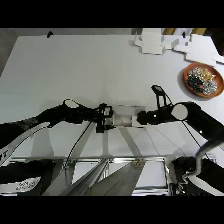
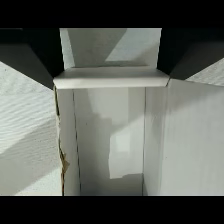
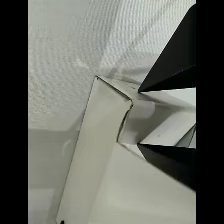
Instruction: Fold the box and place the chain.
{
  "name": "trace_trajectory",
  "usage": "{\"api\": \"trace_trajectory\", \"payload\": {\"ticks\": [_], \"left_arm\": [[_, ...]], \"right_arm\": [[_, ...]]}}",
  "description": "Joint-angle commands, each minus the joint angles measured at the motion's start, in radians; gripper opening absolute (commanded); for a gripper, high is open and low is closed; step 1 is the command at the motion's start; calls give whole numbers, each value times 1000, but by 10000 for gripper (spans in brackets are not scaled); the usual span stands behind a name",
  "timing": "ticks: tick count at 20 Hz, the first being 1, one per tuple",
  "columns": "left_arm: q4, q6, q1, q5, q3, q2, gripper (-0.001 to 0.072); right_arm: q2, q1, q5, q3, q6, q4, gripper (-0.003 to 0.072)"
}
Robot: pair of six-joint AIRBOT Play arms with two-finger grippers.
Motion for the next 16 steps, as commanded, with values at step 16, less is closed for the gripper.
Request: {"api": "trace_trajectory", "payload": {"ticks": [16], "left_arm": [[0, 0, 0, 0, 0, 0, 136]], "right_arm": [[-150, 159, 119, 141, 363, -264, 357]]}}
